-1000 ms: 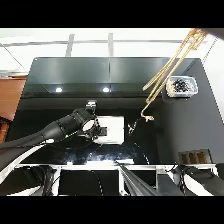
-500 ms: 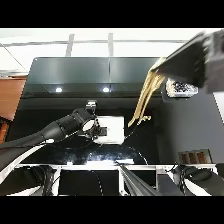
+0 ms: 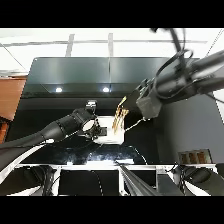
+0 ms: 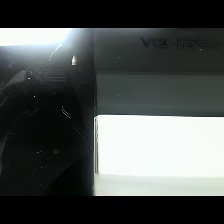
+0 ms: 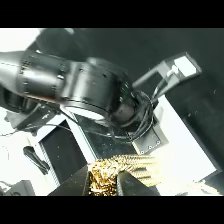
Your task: Fold the box and place the chain.
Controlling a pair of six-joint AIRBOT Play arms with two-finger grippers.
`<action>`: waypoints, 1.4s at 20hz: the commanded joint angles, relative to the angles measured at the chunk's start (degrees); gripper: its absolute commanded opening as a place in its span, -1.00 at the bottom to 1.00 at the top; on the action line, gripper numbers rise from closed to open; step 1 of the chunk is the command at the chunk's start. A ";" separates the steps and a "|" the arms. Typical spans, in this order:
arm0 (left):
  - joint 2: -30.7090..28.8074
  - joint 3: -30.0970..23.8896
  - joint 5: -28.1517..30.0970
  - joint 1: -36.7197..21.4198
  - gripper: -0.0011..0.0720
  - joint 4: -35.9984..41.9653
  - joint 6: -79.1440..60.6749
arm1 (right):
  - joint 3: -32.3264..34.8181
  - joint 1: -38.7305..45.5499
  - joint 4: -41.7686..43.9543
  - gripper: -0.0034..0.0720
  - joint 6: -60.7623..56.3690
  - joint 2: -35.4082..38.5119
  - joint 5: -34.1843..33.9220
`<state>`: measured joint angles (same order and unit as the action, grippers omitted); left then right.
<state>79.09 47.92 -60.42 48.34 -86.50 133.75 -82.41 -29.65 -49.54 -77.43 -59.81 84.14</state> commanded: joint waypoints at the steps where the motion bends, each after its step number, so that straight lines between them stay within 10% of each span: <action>1: -0.02 0.00 0.59 -0.04 -0.88 -0.07 0.00 | 8.15 -0.74 -2.36 -0.84 0.11 -0.13 -3.08; 10: -0.02 0.00 0.55 -0.04 -0.88 -0.04 0.00 | 21.31 -4.87 0.98 -0.81 0.07 -1.75 -17.86; 12: -0.02 0.00 0.57 -0.04 -0.88 -0.04 0.00 | 21.29 -4.33 -0.94 0.34 0.13 -1.81 -17.81; 18: -0.02 0.00 0.57 -0.02 -0.88 -0.02 0.00 | 21.68 10.03 -17.90 0.48 3.63 -0.61 -11.63; 21: -0.02 0.00 0.52 -0.04 -0.88 -0.02 0.00 | 27.91 13.60 -24.22 0.48 14.36 -0.63 -15.63; 23: -0.02 0.00 0.35 -0.04 -0.88 -0.04 0.00 | 34.51 12.90 -23.17 0.98 29.33 -0.66 -19.63; 28: -0.02 0.00 0.26 -0.04 -0.88 0.00 0.00 | 46.34 8.07 -10.03 0.98 63.98 -1.09 -29.64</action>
<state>79.07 47.92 -59.96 48.34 -86.52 133.75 -41.93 -19.49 -65.47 -35.90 -60.71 60.42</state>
